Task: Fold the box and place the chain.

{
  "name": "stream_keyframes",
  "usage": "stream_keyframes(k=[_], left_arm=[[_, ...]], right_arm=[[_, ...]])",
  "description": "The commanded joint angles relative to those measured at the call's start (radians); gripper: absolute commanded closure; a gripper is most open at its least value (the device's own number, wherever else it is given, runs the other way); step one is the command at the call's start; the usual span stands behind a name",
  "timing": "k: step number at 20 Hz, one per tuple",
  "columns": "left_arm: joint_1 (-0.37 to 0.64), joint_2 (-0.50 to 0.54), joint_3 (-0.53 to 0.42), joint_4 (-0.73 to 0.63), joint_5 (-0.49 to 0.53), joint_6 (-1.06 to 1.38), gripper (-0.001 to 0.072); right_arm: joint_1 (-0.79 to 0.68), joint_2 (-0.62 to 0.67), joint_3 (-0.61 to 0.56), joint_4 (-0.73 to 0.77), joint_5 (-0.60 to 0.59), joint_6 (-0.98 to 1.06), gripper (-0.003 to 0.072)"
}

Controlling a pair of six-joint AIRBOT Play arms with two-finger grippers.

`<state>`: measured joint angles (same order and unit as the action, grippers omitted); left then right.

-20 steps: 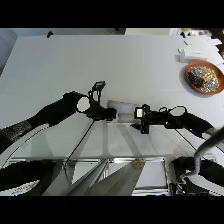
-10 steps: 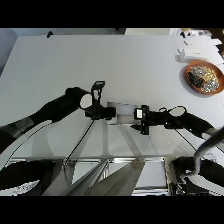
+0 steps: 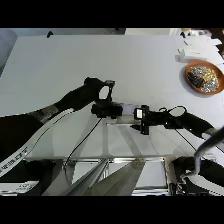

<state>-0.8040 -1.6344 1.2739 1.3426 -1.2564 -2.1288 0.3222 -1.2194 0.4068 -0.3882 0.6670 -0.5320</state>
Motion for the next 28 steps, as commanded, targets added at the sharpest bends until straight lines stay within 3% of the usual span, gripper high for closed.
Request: stream_keyframes(k=[1, 7, 12, 13, 15, 22, 24, 26, 28], left_arm=[[-0.008, -0.020, 0.018, 0.049, -0.080, -0.087, 0.0319], [-0.009, -0.020, 0.016, 0.030, -0.031, -0.188, 0.0319], [-0.008, 0.060, -0.122, -0.022, 0.116, -0.187, 0.0320], [-0.008, 0.066, -0.125, -0.017, 0.127, -0.183, 0.0328], [-0.008, 0.065, -0.125, -0.004, 0.140, -0.183, 0.0447], [-0.024, 0.019, -0.125, 0.001, 0.146, -0.183, 0.0450], [-0.027, 0.016, -0.125, 0.002, 0.146, -0.185, 0.0594], [-0.027, 0.016, -0.125, 0.001, 0.145, -0.188, 0.0685], [-0.027, 0.016, -0.125, 0.002, 0.141, -0.203, 0.0709]], right_arm=[[0.000, 0.001, 0.000, 0.000, 0.000, 0.000, 0.0282], [0.000, 0.001, 0.000, 0.000, 0.000, 0.000, 0.0282], [0.000, 0.001, 0.000, 0.000, 0.000, 0.000, 0.0282], [0.000, 0.001, 0.000, 0.000, 0.000, 0.000, 0.0282], [0.000, 0.001, 0.000, 0.000, 0.000, 0.000, 0.0282], [0.000, 0.001, 0.000, 0.000, -0.001, 0.000, 0.0282], [0.000, 0.001, 0.000, 0.000, 0.000, 0.000, 0.0282], [0.000, 0.001, 0.000, 0.000, 0.000, 0.000, 0.0282], [0.000, 0.001, 0.000, 0.000, 0.000, 0.000, 0.0282]])
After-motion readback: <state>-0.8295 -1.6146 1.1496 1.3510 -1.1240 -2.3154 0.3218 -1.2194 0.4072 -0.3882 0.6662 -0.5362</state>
